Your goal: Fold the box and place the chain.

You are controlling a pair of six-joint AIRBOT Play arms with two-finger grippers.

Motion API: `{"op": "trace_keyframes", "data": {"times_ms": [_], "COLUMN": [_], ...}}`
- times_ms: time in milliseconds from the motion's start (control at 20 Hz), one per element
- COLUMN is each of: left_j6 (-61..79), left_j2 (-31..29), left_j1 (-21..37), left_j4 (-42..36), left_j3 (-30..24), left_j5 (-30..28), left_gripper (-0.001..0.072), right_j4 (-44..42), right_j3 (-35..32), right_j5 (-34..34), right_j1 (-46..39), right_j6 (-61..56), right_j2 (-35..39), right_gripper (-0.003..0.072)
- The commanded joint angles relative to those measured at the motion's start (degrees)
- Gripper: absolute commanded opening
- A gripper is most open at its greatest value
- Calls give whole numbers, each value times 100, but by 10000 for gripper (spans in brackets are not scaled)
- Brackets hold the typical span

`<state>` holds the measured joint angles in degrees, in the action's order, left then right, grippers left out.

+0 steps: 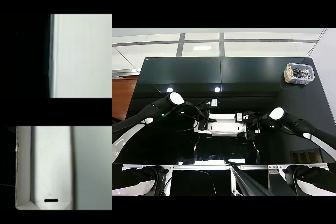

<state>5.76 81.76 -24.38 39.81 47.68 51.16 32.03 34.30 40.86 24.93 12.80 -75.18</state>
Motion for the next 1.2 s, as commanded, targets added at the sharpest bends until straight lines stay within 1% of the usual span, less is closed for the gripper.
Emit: {"op": "trace_keyframes", "data": {"times_ms": [0,450,500,550,600,650,700,750,800,900,1000,1050,1100,1150], "left_j6": [2,2,-11,-181,-289,-483,-737,-994,-1399,-2186,-2437,-2503,-2645,-2846], "left_j2": [4,4,2,-15,-46,-109,-216,-354,-531,-970,-1486,-1718,-1932,-2074], "left_j1": [-4,7,7,7,7,7,15,39,94,291,577,706,831,916], "left_j4": [2,22,22,39,125,236,433,752,1172,1707,1779,1784,1779,1781], "left_j3": [4,4,7,7,7,7,7,9,7,7,7,7,7,4], "left_j5": [4,-37,-31,-13,-13,-11,-13,-28,-85,-70,275,568,986,1453], "left_gripper": [27,27,28,35,231,502,651,687,687,687,687,686,683,654], "right_j4": [105,107,109,109,109,109,109,109,111,114,127,127,127,127], "right_j3": [9,9,9,9,9,9,9,9,9,9,9,9,9,9], "right_j5": [-133,-140,-136,-136,-136,-138,-136,-138,-136,-133,-103,-103,-103,-103], "right_j1": [46,46,46,46,46,46,46,46,46,46,46,46,46,46], "right_j6": [-140,-142,-140,-140,-140,-140,-140,-140,-140,-140,-127,-129,-127,-129], "right_j2": [-11,-11,-11,-11,-11,-11,-11,-11,-11,-11,-11,-11,-11,-11], "right_gripper": [640,631,493,495,495,495,494,494,494,493,261,247,246,246]}}
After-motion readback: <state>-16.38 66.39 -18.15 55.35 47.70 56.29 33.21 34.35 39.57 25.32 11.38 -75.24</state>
